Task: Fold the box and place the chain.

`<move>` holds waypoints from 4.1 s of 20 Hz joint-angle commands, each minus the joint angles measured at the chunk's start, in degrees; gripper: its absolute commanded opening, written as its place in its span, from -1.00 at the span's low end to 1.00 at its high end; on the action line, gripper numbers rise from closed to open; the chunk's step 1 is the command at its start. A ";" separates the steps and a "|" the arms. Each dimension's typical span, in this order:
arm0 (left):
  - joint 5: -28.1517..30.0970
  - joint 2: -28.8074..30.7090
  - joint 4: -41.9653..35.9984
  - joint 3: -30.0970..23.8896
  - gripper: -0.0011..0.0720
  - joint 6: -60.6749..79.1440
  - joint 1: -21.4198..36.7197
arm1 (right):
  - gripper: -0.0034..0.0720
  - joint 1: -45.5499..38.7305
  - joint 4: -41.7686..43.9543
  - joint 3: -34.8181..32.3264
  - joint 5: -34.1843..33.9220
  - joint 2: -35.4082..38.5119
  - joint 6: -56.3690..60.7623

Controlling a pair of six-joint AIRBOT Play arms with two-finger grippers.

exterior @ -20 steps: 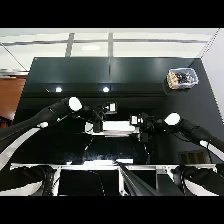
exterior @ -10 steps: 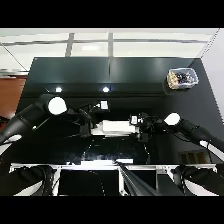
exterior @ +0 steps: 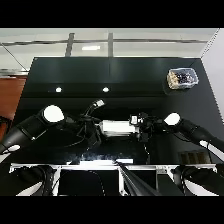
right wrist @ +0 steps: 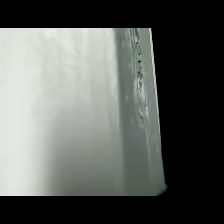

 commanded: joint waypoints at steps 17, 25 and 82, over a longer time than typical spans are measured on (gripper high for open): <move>1.84 -2.62 21.40 1.66 -0.90 -12.26 6.01 | 0.37 0.02 -0.02 -0.02 0.04 0.02 -0.02; 15.87 -9.44 -12.37 1.68 -0.90 11.69 3.10 | 0.37 0.02 -0.02 -0.02 0.07 0.02 -0.02; 11.56 -8.61 16.79 1.03 -0.38 30.01 -1.38 | 0.37 0.02 -0.02 -0.02 0.04 0.02 0.00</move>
